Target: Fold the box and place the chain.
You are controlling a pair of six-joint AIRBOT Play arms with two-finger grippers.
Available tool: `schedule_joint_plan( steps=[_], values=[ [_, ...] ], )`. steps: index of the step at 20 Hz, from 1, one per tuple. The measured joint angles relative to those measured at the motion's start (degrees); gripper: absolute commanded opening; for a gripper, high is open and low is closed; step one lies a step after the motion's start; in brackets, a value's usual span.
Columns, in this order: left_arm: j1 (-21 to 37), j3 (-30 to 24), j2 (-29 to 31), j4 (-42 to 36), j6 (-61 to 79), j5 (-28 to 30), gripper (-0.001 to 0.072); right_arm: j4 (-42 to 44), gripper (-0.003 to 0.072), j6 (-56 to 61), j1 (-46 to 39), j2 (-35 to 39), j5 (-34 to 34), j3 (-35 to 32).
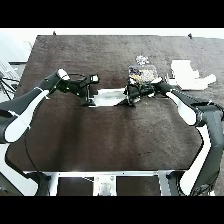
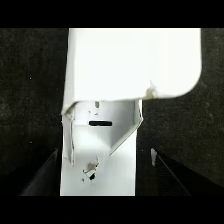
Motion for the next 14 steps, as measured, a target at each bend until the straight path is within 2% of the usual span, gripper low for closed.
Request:
schedule_joint_plan(
  steps=[13,14],
  values=[
    [0.0,0.0,-1.6,-0.2,-2.5,-0.7,0.0661,0.0,0.0416,0.0,0.0,0.0,0.0,0.0],
    [0.0,0.0,-1.7,-0.3,-2.7,-0.8,0.0629,0.0,0.0416,0.0,0.0,0.0,0.0,0.0]
  ],
)
